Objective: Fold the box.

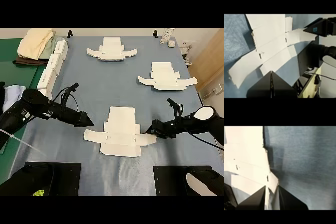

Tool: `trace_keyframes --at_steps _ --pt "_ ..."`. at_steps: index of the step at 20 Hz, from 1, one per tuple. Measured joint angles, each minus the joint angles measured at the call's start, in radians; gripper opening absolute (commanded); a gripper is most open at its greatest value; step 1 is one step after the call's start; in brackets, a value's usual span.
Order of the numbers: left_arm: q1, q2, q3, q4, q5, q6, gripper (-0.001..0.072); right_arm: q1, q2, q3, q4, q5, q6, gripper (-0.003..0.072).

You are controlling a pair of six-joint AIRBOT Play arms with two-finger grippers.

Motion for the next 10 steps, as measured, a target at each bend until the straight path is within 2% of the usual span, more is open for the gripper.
trace_keyframes --at_steps 6,7,8,9,10 --pt "0.000 0.017 -0.015 -0.002 -0.022 -0.003 0.0019 0.014 -0.050 -0.021 -0.045 0.057 0.040 0.0231" --pt "0.000 0.017 -0.016 -0.002 -0.024 -0.003 0.0061 0.014 -0.060 -0.022 -0.042 0.061 0.042 0.0231" --pt "0.000 0.018 -0.016 -0.002 -0.028 -0.003 0.0329 0.014 -0.069 -0.023 -0.041 0.066 0.043 0.0222" --pt "0.000 0.018 -0.017 -0.003 -0.028 -0.003 0.0493 0.016 -0.077 -0.024 -0.037 0.068 0.043 0.0222" --pt "0.000 0.019 -0.017 -0.004 -0.030 -0.007 0.0476 0.019 -0.084 -0.024 -0.030 0.069 0.041 0.0222"
